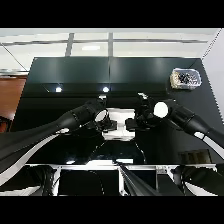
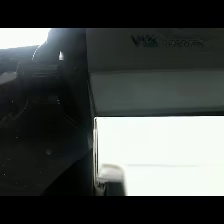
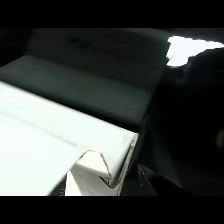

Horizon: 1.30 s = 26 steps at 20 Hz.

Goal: Fold the box and place the chain.

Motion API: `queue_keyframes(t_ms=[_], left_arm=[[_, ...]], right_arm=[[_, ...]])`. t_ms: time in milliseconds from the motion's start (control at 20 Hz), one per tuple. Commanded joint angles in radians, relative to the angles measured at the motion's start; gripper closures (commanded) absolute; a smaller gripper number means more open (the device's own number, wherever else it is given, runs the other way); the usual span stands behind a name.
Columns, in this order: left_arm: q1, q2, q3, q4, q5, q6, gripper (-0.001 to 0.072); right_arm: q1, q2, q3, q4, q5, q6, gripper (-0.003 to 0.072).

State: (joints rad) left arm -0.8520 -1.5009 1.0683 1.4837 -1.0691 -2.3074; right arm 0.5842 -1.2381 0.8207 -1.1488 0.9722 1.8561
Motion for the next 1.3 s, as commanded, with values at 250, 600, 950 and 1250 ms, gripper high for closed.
queue_keyframes(t_ms=[250,600,950,1250], left_arm=[[0.000,0.000,0.001,-0.001,-0.006,0.000,0.0679],[0.000,0.000,0.001,0.000,-0.012,0.000,0.0679],[0.000,0.000,0.001,0.000,-0.010,0.000,0.0679],[0.000,0.000,0.001,0.000,-0.006,0.000,0.0679]], right_arm=[[0.101,-0.040,0.059,-0.192,0.097,0.287,0.0369],[0.139,-0.121,0.108,-0.241,0.145,0.351,0.0369],[0.141,-0.146,0.108,-0.251,0.150,0.369,0.0369],[0.141,-0.151,0.108,-0.251,0.147,0.369,0.0637]])
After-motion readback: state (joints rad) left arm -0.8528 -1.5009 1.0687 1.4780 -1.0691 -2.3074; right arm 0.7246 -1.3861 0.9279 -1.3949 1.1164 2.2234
